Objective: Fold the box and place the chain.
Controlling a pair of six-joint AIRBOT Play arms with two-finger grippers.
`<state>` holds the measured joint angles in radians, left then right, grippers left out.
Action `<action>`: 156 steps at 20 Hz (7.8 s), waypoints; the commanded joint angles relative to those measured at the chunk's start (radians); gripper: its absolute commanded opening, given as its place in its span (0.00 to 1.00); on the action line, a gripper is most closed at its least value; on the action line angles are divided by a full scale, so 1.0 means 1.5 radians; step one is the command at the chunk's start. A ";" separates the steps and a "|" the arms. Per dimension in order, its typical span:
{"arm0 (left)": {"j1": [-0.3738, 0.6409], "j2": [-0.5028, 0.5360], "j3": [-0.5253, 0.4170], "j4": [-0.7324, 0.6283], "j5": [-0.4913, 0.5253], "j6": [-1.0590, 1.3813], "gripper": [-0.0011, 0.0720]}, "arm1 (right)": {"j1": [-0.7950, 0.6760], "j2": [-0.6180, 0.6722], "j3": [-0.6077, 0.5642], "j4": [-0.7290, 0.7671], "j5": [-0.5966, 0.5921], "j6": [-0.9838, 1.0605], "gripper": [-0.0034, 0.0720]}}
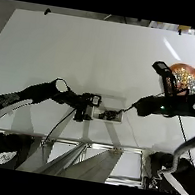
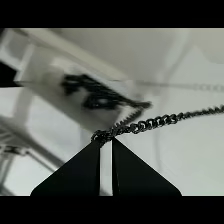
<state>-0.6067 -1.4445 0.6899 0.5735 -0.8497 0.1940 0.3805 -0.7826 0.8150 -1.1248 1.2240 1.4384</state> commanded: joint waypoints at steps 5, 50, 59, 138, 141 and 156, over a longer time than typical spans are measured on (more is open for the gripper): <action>0.000 0.001 0.000 0.000 0.000 0.000 0.45 | 0.169 0.021 0.001 0.091 -0.128 0.022 0.07; 0.000 0.001 0.000 0.000 0.000 0.000 0.45 | -0.160 -0.404 0.115 -0.225 -0.037 -0.017 0.47; 0.000 0.001 0.000 0.000 0.000 0.000 0.45 | -0.159 -0.437 0.083 -0.223 -0.057 0.014 0.43; 0.000 0.001 0.000 0.000 0.000 0.000 0.45 | 0.006 -0.041 0.063 -0.137 0.081 -0.005 0.06; 0.000 0.001 0.000 0.000 0.000 0.000 0.45 | 0.081 0.001 0.063 -0.051 0.058 -0.004 0.06; 0.000 0.001 0.000 0.000 0.000 0.000 0.45 | 0.221 -0.153 -0.008 -0.048 -0.163 -0.005 0.13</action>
<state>-0.6067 -1.4445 0.6899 0.5732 -0.8501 0.1936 0.7067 -0.9451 0.8234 -1.1759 1.0145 1.4334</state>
